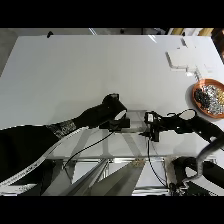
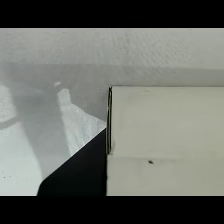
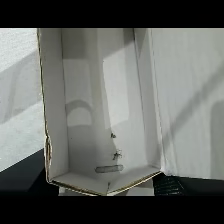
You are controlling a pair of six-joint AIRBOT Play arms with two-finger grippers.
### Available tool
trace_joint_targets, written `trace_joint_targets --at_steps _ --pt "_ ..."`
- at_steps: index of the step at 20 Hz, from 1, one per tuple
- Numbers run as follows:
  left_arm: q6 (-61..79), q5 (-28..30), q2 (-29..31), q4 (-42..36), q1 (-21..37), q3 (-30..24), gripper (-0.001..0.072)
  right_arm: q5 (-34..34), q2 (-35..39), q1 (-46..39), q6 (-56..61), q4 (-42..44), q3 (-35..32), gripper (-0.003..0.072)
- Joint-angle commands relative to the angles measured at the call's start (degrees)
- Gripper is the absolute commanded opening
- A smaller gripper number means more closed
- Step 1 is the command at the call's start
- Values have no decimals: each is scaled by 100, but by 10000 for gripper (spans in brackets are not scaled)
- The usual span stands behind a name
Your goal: Fold the box and place the chain.
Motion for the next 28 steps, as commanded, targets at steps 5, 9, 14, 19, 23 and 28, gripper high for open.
trace_joint_targets --at_steps 5,9,14,19,23,28 --pt "1287 74 544 -48 122 -4 415 0 0 -2 -2 -2 4 396" --pt "2446 -33 1349 -389 461 -4 415 2 0 -2 -2 -2 4 396" --pt "3545 -358 2835 -726 907 -555 415 2 0 -2 -2 -2 4 396" --pt "7923 643 4358 -2031 2116 -2686 418 0 0 -2 -2 -2 4 396" --pt "12832 1886 4570 -3095 2798 -4280 532 0 0 -2 0 -2 4 396" --pt "15897 2555 3418 -5038 2857 -4498 534 2 0 -2 -2 -2 4 396"
